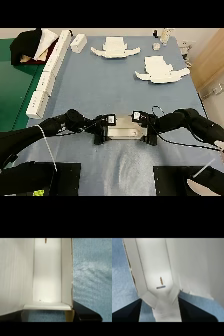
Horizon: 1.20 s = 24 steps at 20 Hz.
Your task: Fold the box.
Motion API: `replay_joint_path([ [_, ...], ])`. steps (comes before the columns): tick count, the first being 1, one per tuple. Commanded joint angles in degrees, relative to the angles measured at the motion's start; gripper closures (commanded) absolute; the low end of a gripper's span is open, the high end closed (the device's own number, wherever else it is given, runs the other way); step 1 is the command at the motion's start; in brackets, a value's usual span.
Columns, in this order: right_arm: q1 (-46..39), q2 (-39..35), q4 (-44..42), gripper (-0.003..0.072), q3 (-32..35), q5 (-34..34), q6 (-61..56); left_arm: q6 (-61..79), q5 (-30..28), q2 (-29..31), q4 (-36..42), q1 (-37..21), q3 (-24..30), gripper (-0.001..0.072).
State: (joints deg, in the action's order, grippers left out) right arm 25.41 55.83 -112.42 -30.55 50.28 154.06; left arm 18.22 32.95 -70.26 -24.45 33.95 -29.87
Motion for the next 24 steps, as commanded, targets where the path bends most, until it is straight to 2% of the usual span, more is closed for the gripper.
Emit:
replay_joint_path([
  [1, 0.0, -6.8, 9.1, -0.0019, -0.3, 8.5, -17.3, -0.1, 0.1, 0.0, 0.0, 0.0, 0.0, 0.02],
  [2, 0.0, -8.9, 9.4, -0.0006, -0.5, 11.1, -22.7, -0.1, 0.1, 0.0, 0.0, 0.0, 0.0, 0.02],
  [3, 0.0, -10.6, 8.3, 0.008, -0.8, 13.4, -28.9, -0.1, 0.0, 0.0, 0.0, 0.0, 0.0, 0.02],
  [4, 0.0, -12.0, 5.2, 0.0234, -0.8, 14.6, -36.0, -0.1, 0.1, 0.0, 0.0, 0.0, 0.0, 0.02],
  [5, 0.0, -12.4, -1.0, 0.0495, -0.7, 15.1, -42.6, -0.1, 0.1, 0.0, 0.0, 0.0, 0.0, 0.02],
  [6, 0.0, -12.2, -8.7, 0.0683, -0.3, 13.8, -45.5, -0.1, 0.0, 0.0, 0.0, 0.0, 0.0, 0.02],
  [8, 1.1, -10.4, -25.3, 0.0683, 1.6, 5.3, -46.8, -0.1, 0.1, 0.0, 0.0, 0.0, 0.0, 0.02],
  [9, 3.1, -9.2, -29.4, 0.0684, 1.7, -0.3, -47.8, -0.1, 0.0, 0.0, 0.0, 0.0, 0.0, 0.02],
  [11, 7.1, -7.1, -30.5, 0.0683, 0.8, -10.8, -51.9, -0.1, 0.1, 0.0, 0.0, 0.0, 0.0, 0.02],
  [14, 7.3, -2.7, -28.5, 0.0684, -2.5, -19.3, -52.2, -0.1, 0.1, 0.0, 0.0, 0.0, 0.0, 0.02],
  [18, 2.4, 5.7, -26.5, 0.0683, -6.5, -20.3, -52.3, -0.1, 0.1, 0.0, 0.0, 0.0, 0.0, 0.02],
  [24, 1.9, 14.6, -26.4, 0.0683, -6.6, -17.0, -51.5, -0.1, 0.1, 0.0, 0.0, 0.0, 0.0, 0.02],
])
